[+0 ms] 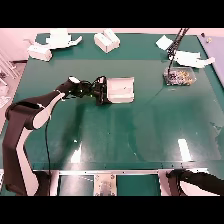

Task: Fold the box and place the chain.

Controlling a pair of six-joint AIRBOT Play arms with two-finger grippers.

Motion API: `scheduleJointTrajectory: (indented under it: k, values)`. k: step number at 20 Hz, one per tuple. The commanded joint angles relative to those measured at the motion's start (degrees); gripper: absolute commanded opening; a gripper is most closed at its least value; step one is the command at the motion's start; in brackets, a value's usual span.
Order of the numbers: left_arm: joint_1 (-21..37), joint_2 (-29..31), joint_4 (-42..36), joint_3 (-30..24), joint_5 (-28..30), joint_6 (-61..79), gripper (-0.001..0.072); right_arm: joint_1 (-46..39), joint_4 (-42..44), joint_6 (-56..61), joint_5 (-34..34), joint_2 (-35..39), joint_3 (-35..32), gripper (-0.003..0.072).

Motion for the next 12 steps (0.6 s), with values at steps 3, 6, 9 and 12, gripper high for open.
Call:
scheduleJointTrajectory:
  k: [3,6,9,12]
  values:
    - [0.0,0.0,0.0,0.0,0.1,0.0,0.0545,8.6,0.2,-0.1,0.0,0.9,-3.0,0.0008]
    - [0.0,0.0,0.0,0.0,0.1,0.0,0.0545,12.1,0.2,1.3,0.0,0.9,-6.4,0.0008]
    - [0.0,0.0,0.0,0.0,0.2,0.0,0.0545,14.0,0.5,1.7,-0.6,0.7,-10.5,0.0008]
    - [0.0,0.0,0.0,0.0,0.1,0.0,0.0545,14.0,2.8,2.1,-4.3,0.1,-15.1,0.0008]
